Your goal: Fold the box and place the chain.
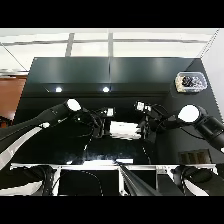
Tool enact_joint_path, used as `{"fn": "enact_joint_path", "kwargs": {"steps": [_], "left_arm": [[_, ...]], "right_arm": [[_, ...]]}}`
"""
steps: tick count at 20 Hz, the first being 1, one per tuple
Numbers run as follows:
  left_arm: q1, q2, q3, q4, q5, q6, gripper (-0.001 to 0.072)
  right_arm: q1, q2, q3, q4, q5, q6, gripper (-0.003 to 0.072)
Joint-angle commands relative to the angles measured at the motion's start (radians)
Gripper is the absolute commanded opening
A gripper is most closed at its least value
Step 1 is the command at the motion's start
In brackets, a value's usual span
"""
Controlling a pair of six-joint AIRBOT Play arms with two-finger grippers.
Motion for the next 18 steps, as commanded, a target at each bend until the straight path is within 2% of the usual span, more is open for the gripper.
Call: {"fn": "enact_joint_path", "kwargs": {"steps": [1, 9, 10, 18], "left_arm": [[0.0, 0.0, 0.0, 0.0, 0.0, 0.0, 0.0463], [0.0, 0.0, 0.0, 0.0, 0.0, 0.0, 0.0463], [0.0, 0.0, 0.0, 0.0, 0.0, 0.0, 0.0463], [0.0, 0.0, 0.0, 0.0, 0.0, 0.0, 0.0463]], "right_arm": [[0.001, -0.004, -0.001, -0.001, 0.0, 0.01, 0.0276], [0.001, -0.004, -0.001, -0.002, -0.005, 0.01, 0.0274], [0.001, -0.004, -0.001, -0.002, -0.005, 0.011, 0.0244], [0.001, -0.004, -0.001, -0.035, 0.0, 0.01, 0.0247]]}}
